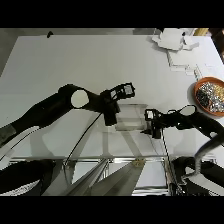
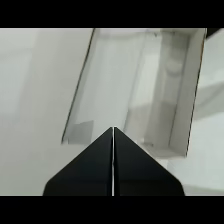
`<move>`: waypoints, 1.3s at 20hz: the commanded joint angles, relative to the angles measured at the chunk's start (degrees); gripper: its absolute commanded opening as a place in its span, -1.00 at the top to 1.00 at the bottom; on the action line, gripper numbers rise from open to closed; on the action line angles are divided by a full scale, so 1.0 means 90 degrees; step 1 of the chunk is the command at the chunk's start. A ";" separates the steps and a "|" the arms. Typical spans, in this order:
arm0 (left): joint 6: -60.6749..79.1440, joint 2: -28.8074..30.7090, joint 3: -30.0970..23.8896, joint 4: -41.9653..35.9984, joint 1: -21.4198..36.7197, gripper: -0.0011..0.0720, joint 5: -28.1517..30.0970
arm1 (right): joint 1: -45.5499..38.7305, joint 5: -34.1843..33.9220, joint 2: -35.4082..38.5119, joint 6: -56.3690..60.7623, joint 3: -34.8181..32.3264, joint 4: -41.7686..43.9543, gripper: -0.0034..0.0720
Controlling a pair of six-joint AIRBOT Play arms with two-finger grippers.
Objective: Fold the box and place the chain.
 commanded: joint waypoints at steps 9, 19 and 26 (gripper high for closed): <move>0.2416 -0.0517 -0.1214 -0.0136 0.0595 0.96 -0.0080 | -0.0002 0.0002 0.0005 0.0002 0.0005 0.0005 -0.04; 0.3155 -0.0899 -0.1214 -0.0172 0.0595 0.53 0.0274 | -0.0002 0.0000 0.0005 0.0002 0.0005 0.0002 -0.04; 0.4515 -0.0806 -0.1214 -0.0821 0.0493 0.17 0.0401 | -0.0002 0.0000 0.0005 0.0000 0.0005 0.0002 -0.04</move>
